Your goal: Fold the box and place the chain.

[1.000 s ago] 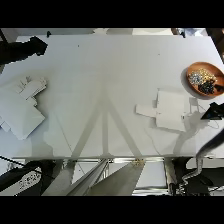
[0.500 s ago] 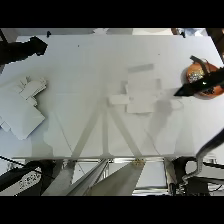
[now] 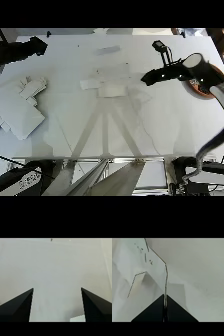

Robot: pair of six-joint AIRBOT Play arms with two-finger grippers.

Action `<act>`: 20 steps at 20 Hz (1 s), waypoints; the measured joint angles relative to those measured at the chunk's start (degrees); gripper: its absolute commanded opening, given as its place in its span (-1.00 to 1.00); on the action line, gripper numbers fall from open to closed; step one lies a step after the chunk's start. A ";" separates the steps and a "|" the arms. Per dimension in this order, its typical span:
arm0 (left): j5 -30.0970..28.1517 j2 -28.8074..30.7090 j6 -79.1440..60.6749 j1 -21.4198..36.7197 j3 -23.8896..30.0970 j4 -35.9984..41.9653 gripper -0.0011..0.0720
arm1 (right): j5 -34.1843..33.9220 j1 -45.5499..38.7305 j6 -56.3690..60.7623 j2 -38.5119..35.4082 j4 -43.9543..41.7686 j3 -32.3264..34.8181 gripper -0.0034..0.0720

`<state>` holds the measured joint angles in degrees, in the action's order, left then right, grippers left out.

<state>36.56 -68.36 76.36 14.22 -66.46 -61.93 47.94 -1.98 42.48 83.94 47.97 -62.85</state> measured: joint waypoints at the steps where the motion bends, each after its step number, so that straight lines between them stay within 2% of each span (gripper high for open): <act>1: 0.00 0.00 -0.02 0.00 -0.02 0.00 0.79 | -3.06 0.94 0.33 0.31 -0.35 1.88 -0.89; 4: 0.00 0.00 -0.02 0.00 0.00 0.00 0.79 | -10.71 2.51 0.81 0.79 -1.20 7.34 -0.89; 9: 0.00 0.00 -0.02 0.00 0.00 -0.02 0.79 | -16.61 3.30 0.59 1.03 -1.51 10.93 -0.89; 20: 0.00 0.00 -0.02 0.00 0.00 0.00 0.79 | -18.27 3.45 0.55 1.03 -1.62 11.76 -0.88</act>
<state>36.56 -68.36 76.34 14.22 -66.46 -61.93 29.67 1.48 43.03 84.97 46.35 -51.09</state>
